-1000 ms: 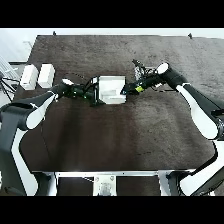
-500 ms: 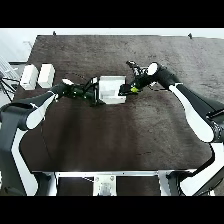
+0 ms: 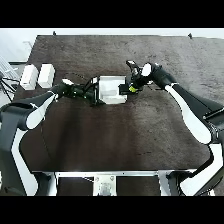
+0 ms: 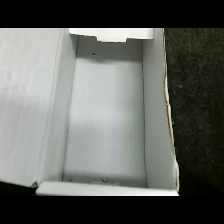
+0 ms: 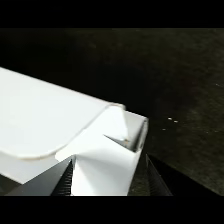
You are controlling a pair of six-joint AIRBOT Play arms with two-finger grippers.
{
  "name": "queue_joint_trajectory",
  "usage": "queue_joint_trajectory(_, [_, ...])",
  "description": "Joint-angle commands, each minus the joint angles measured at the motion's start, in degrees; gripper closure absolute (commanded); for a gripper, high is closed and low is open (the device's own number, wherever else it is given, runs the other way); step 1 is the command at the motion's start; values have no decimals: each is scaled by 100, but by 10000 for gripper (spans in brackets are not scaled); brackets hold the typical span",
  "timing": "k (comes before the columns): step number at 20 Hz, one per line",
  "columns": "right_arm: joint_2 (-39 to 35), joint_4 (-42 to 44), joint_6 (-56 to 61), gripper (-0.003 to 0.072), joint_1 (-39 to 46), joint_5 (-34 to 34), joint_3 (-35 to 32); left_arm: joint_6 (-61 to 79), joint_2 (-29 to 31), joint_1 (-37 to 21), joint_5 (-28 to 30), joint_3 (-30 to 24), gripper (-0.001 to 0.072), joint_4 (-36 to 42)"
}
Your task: Fold the box and place the chain.
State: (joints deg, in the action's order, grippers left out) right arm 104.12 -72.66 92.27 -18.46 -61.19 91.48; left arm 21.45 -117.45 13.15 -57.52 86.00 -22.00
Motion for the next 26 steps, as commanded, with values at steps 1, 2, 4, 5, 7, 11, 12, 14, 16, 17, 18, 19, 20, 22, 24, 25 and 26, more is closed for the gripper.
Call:
queue_joint_trajectory(1, [52,-199,229,170,-59,0,13,0,2,2,0,-2,244,-2])
queue_joint_trajectory(2, [57,-214,229,171,-76,-13,17,0,2,2,0,-2,243,-2])
queue_joint_trajectory(4, [70,-361,393,189,-133,-35,83,0,2,2,0,-2,244,-2])
queue_joint_trajectory(5, [74,-520,505,188,-179,-44,138,0,2,2,0,-2,244,-2])
queue_joint_trajectory(7, [114,-846,699,189,-282,-197,321,0,2,2,0,-2,244,-2])
queue_joint_trajectory(11, [313,-1185,935,189,-398,-658,671,0,2,2,0,-2,244,-2])
queue_joint_trajectory(12, [345,-1298,1091,189,-398,-693,730,0,2,2,0,-2,244,-2])
queue_joint_trajectory(14, [387,-1357,1152,190,-402,-702,822,0,2,2,0,-2,244,-2])
queue_joint_trajectory(16, [424,-1357,1213,190,-402,-776,881,0,2,2,0,-2,244,-2])
queue_joint_trajectory(17, [433,-1355,1235,190,-402,-804,883,0,2,2,0,-2,243,-2])
queue_joint_trajectory(18, [455,-1355,1233,190,-402,-837,892,0,2,2,0,-2,243,-2])
queue_joint_trajectory(19, [494,-1370,1233,192,-402,-946,931,0,2,2,0,-2,244,-2])
queue_joint_trajectory(20, [566,-1397,1233,193,-402,-1110,1010,0,2,2,0,-2,243,-2])
queue_joint_trajectory(22, [721,-1519,1235,210,-402,-1436,1250,0,2,2,0,-2,243,-2])
queue_joint_trajectory(24, [813,-1572,1322,239,-409,-1521,1443,0,2,2,2,-2,244,-2])
queue_joint_trajectory(25, [820,-1574,1403,259,-415,-1521,1493,0,2,2,0,-2,243,-2])
queue_joint_trajectory(26, [820,-1593,1410,272,-428,-1523,1521,0,2,2,0,-2,244,-2])
